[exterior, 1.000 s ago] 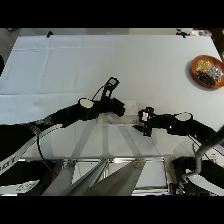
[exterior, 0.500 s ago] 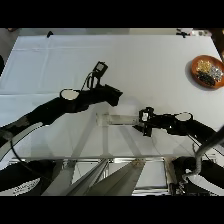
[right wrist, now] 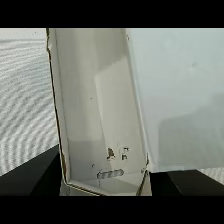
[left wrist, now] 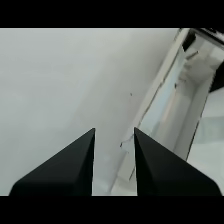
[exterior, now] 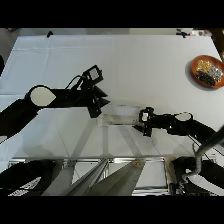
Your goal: Fold the box and place the chain.
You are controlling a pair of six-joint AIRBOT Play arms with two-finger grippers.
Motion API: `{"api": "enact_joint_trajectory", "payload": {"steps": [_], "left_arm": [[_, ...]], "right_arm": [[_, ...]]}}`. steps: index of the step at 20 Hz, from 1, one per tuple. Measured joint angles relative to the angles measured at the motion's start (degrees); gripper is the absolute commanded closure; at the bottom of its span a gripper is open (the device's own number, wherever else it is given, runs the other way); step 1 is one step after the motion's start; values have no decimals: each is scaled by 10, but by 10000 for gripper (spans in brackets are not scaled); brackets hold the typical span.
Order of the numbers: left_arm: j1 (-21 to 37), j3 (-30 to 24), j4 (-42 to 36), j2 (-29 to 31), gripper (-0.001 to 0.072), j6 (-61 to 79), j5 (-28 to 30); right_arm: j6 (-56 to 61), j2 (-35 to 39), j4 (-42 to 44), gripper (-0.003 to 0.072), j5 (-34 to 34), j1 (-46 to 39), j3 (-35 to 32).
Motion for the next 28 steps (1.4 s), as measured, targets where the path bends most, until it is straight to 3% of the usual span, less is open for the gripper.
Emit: {"api": "enact_joint_trajectory", "payload": {"steps": [3, 8, 11, 12, 13, 15, 22, 28], "left_arm": [[-8, -5, 74, 5, 431, -30, -46], [-32, -24, 161, -30, 429, -45, -37], [-37, -27, 183, -63, 343, -45, -31], [-37, -28, 189, -75, 272, -42, -28], [-38, -28, 192, -85, 249, -37, -27], [-38, -29, 197, -104, 193, -18, -25], [-18, -30, 188, -139, 197, 73, -24], [19, -42, 91, -152, 226, 197, -34]], "right_arm": [[0, 0, 0, 217, 0, 0, 0], [0, 0, 0, 217, 0, 0, 0], [0, 0, 0, 217, 0, 0, 0], [0, 0, 0, 217, 0, 0, 0], [0, 0, 0, 217, 0, 0, 0], [0, 0, 0, 217, 0, 0, 0], [0, 0, 0, 217, 0, 0, 0], [0, 0, 0, 217, 0, 0, 0]]}}
